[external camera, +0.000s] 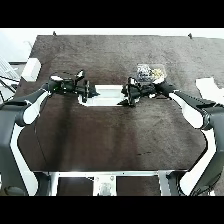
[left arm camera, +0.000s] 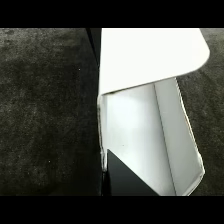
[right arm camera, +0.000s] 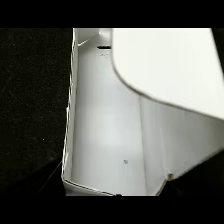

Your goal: Fold the box and place the chain.

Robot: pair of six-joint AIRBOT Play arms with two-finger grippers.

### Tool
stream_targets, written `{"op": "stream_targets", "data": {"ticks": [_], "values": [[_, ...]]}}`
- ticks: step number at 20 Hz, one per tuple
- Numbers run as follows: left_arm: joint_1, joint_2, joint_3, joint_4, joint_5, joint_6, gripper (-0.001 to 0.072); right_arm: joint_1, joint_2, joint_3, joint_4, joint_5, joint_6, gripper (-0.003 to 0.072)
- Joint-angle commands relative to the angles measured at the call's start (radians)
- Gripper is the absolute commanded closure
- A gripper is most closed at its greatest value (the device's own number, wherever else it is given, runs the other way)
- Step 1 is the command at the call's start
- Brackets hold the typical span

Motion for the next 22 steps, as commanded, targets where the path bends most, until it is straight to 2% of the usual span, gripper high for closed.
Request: {"op": "stream_targets", "data": {"ticks": [1, 10, 15, 22], "values": [[0.0, 0.001, 0.001, 0.0, -0.001, 0.0, 0.0688, 0.001, -0.025, 0.022, 0.024, 0.008, -0.003, 0.0076], [0.0, 0.001, 0.001, 0.0, -0.001, 0.0, 0.0689, 0.005, -0.027, 0.037, 0.032, 0.012, -0.002, 0.0076], [0.0, 0.001, 0.001, 0.0, -0.001, 0.0, 0.0688, 0.006, -0.047, 0.099, -0.056, 0.065, 0.072, 0.0076], [0.0, 0.001, 0.001, 0.0, -0.001, 0.0, 0.0688, 0.016, -0.078, 0.126, -0.062, 0.085, 0.095, 0.0076]]}}
